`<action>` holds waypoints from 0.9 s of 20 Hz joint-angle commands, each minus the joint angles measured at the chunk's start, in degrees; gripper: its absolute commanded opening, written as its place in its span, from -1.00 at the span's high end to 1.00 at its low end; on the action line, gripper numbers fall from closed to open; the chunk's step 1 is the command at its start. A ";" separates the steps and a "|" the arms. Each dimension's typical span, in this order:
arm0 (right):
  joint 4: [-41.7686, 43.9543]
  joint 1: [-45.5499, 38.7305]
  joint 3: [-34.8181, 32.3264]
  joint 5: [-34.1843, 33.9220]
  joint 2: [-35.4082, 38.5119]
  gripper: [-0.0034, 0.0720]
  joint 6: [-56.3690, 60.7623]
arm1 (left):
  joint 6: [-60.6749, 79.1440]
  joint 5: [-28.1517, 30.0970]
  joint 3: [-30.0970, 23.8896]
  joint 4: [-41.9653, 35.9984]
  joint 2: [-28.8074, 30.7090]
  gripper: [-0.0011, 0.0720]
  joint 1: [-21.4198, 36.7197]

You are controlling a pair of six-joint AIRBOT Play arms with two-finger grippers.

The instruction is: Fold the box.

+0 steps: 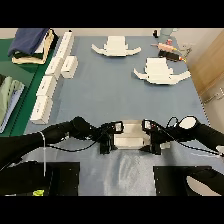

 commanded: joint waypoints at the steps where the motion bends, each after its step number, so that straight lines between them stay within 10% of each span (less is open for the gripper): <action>1: -0.76 -0.04 0.28 0.83 0.00 -0.98 0.33 | -0.02 0.31 0.04 0.17 0.00 -0.14 0.07; 8: -2.27 -0.39 0.28 2.03 4.22 -0.98 1.38 | -0.02 0.15 0.04 0.17 0.00 -0.14 0.07; 18: -15.45 -4.13 0.35 3.23 31.87 -0.98 27.67 | -0.02 0.11 0.04 0.17 0.00 -0.14 0.07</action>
